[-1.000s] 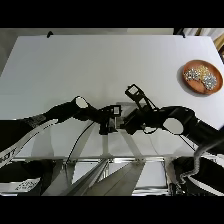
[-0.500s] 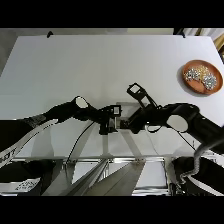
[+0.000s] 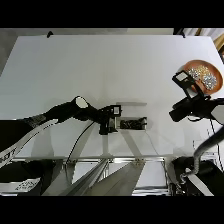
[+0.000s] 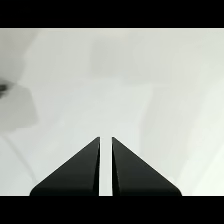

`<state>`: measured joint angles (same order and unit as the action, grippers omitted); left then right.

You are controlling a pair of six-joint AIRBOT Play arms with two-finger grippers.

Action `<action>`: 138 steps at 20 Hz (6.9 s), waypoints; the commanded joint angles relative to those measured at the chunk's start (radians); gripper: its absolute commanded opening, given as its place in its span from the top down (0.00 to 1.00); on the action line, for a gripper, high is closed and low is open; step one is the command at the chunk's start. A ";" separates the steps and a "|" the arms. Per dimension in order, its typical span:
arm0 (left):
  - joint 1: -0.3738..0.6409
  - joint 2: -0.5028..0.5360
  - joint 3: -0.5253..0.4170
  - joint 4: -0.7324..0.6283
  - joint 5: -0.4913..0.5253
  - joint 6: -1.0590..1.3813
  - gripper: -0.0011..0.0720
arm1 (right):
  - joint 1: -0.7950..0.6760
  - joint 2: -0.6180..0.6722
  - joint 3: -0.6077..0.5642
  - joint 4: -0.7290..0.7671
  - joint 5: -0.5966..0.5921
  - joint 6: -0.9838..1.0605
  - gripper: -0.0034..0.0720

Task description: Fold the box and place the chain.

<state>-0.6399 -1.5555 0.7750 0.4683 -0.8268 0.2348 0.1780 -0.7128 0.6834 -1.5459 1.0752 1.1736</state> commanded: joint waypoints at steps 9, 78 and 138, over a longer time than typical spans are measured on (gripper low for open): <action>0.000 0.001 0.000 0.000 0.000 0.000 0.53 | -0.129 -0.378 -0.042 0.336 -0.230 -0.730 0.48; 0.000 0.000 0.000 0.000 0.000 0.000 0.53 | 0.002 -0.072 -0.039 0.896 0.133 -1.126 0.93; 0.000 0.000 0.000 0.000 0.000 0.000 0.53 | -0.033 -0.475 -0.064 0.475 0.014 -1.173 0.93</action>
<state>-0.6399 -1.5555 0.7750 0.4679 -0.8265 0.2348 0.1444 -1.1923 0.6193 -1.0183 1.0782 -0.0654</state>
